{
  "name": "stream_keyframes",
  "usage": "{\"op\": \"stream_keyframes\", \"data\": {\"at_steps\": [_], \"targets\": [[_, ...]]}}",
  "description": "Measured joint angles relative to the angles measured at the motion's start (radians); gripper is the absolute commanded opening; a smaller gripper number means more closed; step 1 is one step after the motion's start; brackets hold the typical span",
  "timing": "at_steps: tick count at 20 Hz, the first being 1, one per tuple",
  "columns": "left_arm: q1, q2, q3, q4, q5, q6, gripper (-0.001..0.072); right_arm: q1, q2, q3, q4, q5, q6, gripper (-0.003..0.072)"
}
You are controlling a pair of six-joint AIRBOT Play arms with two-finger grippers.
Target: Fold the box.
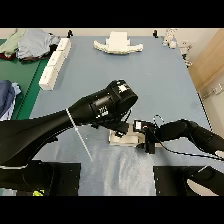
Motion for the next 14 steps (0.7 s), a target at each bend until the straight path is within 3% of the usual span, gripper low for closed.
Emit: {"op": "stream_keyframes", "data": {"at_steps": [1,2,6,11,12,13,14], "targets": [[-0.001,0.0,0.007,-0.001,-0.011,0.037,0.0043,0.0,0.0,0.0,0.0,0.0,0.0,0.0463],[-0.001,0.001,0.011,-0.004,-0.021,0.08,0.0014,0.0,0.0,0.0,0.0,0.0,0.0,0.0463],[0.071,0.047,-0.034,-0.07,-0.019,0.304,0.0013,0.0,0.0,0.0,0.0,0.0,0.0,0.0462],[0.23,0.253,-0.254,-0.166,0.117,0.696,0.0016,0.0,0.0,0.0,0.0,0.0,0.0,0.0462],[0.267,0.296,-0.304,-0.208,0.156,0.814,0.016,0.0,0.0,0.0,0.0,0.0,0.0,0.0462],[0.309,0.338,-0.357,-0.267,0.2,0.949,0.0573,0.0,0.0,0.0,0.0,0.0,0.0,0.0462],[0.347,0.369,-0.406,-0.329,0.252,1.073,0.0678,0.0,0.0,0.0,0.0,0.0,0.0,0.0462]]}}
